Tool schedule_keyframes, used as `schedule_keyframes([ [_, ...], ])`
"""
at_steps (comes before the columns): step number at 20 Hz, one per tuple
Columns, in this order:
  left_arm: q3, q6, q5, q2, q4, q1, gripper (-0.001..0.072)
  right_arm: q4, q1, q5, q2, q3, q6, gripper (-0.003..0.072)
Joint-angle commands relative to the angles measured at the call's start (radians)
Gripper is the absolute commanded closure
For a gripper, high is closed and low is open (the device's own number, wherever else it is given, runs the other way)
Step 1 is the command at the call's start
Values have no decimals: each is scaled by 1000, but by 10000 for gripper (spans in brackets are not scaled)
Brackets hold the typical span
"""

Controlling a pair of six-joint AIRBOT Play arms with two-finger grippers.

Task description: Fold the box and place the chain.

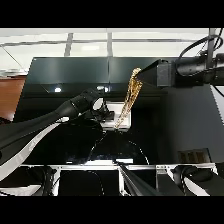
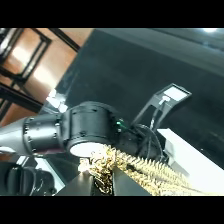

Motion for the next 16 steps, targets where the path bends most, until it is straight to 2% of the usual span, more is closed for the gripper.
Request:
schedule_keyframes([
  [1,0,0,0,0,0,0,682,-4,-13,-65,-1,-13,-1,673],
  [8,0,0,0,0,0,0,682,-8,-15,-101,-1,87,-8,673],
  [16,0,0,-1,0,0,0,682,-9,-12,-61,-4,88,-6,673],
])
